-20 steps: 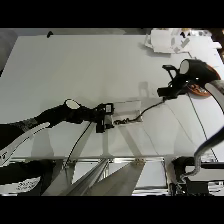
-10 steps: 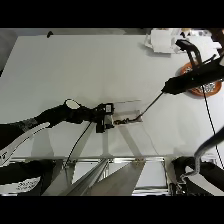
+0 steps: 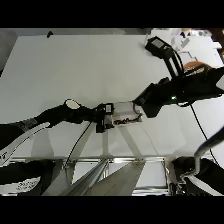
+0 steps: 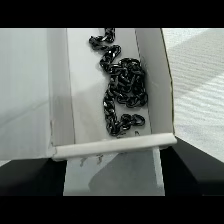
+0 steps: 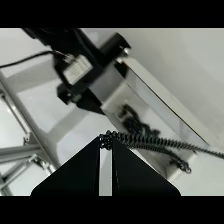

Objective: Fold the box and place the chain.

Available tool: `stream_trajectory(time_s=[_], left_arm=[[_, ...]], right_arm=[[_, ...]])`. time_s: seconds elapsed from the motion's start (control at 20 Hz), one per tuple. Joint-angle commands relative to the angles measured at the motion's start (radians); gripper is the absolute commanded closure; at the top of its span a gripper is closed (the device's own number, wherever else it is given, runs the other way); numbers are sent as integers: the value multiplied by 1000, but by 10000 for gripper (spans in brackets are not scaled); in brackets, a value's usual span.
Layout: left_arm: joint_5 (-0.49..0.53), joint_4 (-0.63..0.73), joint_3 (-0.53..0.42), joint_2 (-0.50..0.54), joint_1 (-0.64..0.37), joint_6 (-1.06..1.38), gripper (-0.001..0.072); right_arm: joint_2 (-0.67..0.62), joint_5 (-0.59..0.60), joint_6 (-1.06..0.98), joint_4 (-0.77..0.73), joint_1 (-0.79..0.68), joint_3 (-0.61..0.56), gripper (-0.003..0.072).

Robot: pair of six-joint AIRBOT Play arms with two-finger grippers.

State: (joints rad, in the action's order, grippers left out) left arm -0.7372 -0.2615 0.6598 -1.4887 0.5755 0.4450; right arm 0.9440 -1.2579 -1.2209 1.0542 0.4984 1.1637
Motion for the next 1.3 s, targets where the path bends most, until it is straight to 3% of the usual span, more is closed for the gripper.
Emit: stream_trajectory(time_s=[0.0, 0.3, 0.65, 0.7, 0.8, 0.85, 1.1, 1.25], left_arm=[[0, 0, 0, 0, 0, 0, 573], [0, 0, 0, 0, 0, 0, 573], [0, 0, 0, 0, 0, 0, 573], [0, 0, 0, 0, 0, 0, 573], [0, 0, 0, 0, 0, 0, 573], [0, 0, 0, 0, 0, 0, 573], [0, 0, 0, 0, 0, 0, 573], [0, 0, 0, 0, 0, 0, 573]], right_arm=[[2, 98, -4, 25, 110, 1, 668], [117, 106, -13, 73, 126, -28, 668], [239, 235, -12, 74, 126, -244, 666], [252, 239, -13, 73, 126, -244, 645], [237, 256, -12, 74, 122, -242, 475], [218, 249, -12, 75, 114, -233, 458], [164, 85, -13, 122, -39, -65, 457], [168, 75, -57, 204, -196, -36, 457]])
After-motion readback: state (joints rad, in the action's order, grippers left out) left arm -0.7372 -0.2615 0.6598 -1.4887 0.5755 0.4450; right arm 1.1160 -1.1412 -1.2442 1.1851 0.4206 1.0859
